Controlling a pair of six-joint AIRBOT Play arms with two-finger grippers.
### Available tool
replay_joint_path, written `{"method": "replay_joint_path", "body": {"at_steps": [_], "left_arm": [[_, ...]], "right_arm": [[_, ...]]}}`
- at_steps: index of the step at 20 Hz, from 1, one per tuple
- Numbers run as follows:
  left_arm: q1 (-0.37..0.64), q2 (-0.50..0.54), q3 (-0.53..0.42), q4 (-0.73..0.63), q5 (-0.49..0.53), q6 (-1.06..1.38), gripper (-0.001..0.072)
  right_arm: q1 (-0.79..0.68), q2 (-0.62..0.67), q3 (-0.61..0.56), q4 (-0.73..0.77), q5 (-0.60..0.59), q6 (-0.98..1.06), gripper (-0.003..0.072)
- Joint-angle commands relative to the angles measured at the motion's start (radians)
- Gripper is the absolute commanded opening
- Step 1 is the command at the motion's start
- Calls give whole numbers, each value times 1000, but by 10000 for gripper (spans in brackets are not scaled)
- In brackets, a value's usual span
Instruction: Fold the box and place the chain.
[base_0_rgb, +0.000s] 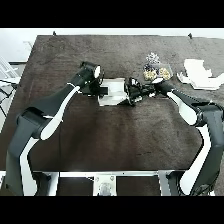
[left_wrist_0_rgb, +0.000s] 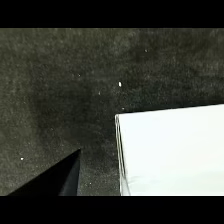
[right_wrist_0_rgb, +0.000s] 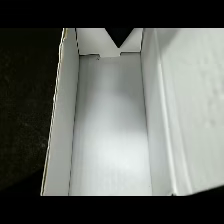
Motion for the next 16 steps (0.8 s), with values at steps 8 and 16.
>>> {"method": "replay_joint_path", "body": {"at_steps": [8, 16], "left_arm": [[0, 22, 62, -35, -97, 80, 604], [16, 216, 62, -62, -191, 372, 600]], "right_arm": [[0, 0, 0, 2, 3, 0, 589], [0, 0, 0, 2, 3, 0, 589]]}}
